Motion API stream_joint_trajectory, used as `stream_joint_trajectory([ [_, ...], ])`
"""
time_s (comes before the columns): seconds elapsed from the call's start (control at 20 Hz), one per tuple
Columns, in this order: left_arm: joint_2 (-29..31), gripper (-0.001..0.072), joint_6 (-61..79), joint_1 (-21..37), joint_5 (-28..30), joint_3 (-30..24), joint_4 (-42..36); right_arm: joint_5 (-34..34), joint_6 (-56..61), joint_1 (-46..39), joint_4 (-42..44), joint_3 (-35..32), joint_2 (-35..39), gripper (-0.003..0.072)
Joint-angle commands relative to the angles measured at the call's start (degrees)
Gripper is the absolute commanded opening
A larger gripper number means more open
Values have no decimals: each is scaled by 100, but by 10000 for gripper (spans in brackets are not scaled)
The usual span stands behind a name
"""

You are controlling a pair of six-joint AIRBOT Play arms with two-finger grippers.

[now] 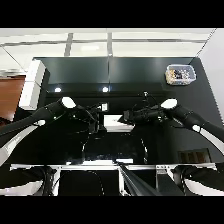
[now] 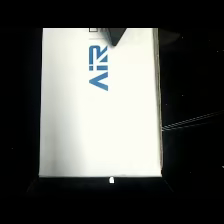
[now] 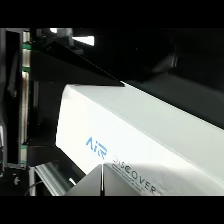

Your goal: Fold the box and place the chain.

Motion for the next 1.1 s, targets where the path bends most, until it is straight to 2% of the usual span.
stream_joint_trajectory([
  [0.0, -2, 496, -2, 2, 0, 4, 0, -140, 83, 7, -223, -2, -9, 12],
  [0.65, -2, 506, -2, 2, -2, 7, -2, -190, 76, -20, -422, 28, -31, 12],
  [0.75, -2, 505, -2, 2, 0, 7, -4, 374, -22, -229, -433, 247, 31, 12],
  [0.95, 50, 520, -15, 17, -39, 133, 0, 2166, -470, -1318, -435, 750, 577, 12],
  [1.0, 114, 599, -35, 24, -48, 192, 2, 2524, -472, -1738, -442, 758, 800, 12],
  [1.05, 205, 720, -72, 28, -44, 245, 2, 2802, -472, -2144, -501, 758, 1001, 12],
])
